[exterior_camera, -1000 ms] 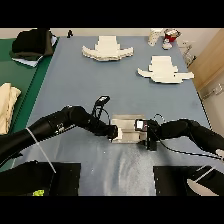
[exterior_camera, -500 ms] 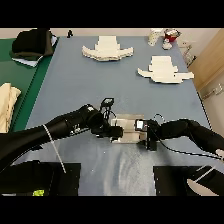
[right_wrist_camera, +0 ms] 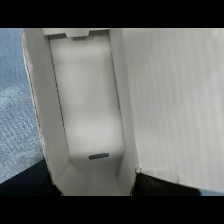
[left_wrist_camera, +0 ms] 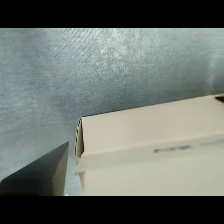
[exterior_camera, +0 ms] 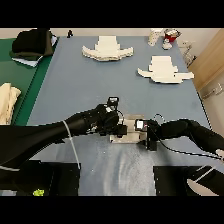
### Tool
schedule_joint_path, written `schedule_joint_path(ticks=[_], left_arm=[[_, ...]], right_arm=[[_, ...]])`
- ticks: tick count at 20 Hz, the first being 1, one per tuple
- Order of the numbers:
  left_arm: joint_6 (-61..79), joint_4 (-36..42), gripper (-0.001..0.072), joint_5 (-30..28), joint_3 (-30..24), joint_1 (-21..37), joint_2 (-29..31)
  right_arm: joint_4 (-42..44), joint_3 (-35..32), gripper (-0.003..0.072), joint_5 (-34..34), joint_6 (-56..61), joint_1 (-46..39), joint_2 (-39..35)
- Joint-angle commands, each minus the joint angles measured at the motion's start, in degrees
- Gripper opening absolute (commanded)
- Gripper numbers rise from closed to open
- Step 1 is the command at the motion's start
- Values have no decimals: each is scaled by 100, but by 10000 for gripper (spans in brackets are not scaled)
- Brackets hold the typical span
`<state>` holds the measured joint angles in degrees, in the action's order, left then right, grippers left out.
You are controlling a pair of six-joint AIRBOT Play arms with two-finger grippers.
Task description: Fold the box.
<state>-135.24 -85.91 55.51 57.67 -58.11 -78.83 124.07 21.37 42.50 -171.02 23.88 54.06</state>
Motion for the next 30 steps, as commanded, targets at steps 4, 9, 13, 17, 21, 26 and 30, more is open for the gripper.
schedule_joint_path(ticks=[4,9,13,17,21,26,30], left_arm=[[-584,-527,465,802,592,-227,-660],[-763,-522,202,813,592,-262,-658],[-973,-520,13,822,592,-264,-658],[-984,-494,14,815,592,-264,-658],[-968,-411,498,815,592,-264,-658],[-973,-415,576,804,592,-262,-658],[-970,-417,543,802,590,-262,-660]], right_arm=[[0,-2,508,0,0,4,2],[0,-2,508,0,0,4,2],[0,-2,508,0,0,4,2],[0,-2,508,0,0,4,2],[0,0,508,0,0,4,2],[0,0,508,0,0,4,2],[0,0,508,0,0,4,2]])
